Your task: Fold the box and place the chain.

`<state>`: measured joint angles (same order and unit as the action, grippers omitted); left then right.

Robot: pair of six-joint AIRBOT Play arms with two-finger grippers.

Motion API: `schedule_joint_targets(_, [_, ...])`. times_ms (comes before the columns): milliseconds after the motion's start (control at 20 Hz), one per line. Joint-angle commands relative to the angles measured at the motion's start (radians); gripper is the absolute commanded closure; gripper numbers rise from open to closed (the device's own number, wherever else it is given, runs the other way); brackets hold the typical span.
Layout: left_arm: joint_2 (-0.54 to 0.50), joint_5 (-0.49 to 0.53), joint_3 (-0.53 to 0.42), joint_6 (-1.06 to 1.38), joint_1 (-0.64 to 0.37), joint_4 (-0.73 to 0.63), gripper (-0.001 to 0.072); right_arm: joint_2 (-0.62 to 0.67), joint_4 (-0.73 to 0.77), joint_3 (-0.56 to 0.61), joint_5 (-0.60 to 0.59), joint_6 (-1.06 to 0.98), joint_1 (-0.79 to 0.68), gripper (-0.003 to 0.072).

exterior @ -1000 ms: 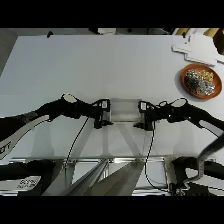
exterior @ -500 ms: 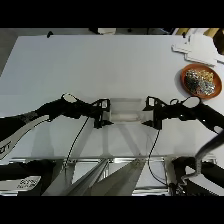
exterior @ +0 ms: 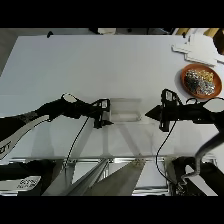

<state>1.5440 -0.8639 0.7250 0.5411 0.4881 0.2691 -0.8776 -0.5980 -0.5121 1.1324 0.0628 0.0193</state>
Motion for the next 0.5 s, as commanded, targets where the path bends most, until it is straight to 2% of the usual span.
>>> schedule_joint_targets(0, [0.000, 0.000, 0.000, 0.000, 0.000, 0.000, 0.0628, -0.008, 0.220, -0.001, -0.082, -0.001, 0.083, 0.0669])
schedule_joint_targets(100, [0.000, 0.000, 0.000, 0.000, 0.000, 0.000, 0.0628, -0.088, 0.338, -0.001, -0.248, 0.032, 0.165, 0.0668])
schedule_joint_targets(200, [0.000, 0.000, 0.000, 0.000, 0.000, 0.000, 0.0628, -0.182, 0.492, -0.001, -0.468, 0.042, 0.216, 0.0670])
schedule_joint_targets(250, [0.000, 0.000, 0.000, 0.000, 0.000, 0.000, 0.0628, -0.227, 0.584, -0.001, -0.528, 0.071, 0.218, 0.0670])
schedule_joint_targets(350, [0.000, 0.000, 0.000, 0.000, 0.000, 0.000, 0.0628, -0.312, 0.681, -0.001, -0.584, 0.068, 0.206, 0.0670])
schedule_joint_targets(450, [0.000, 0.000, 0.000, 0.000, 0.000, 0.000, 0.0628, -0.381, 0.650, -0.001, -0.584, 0.003, 0.201, 0.0670])
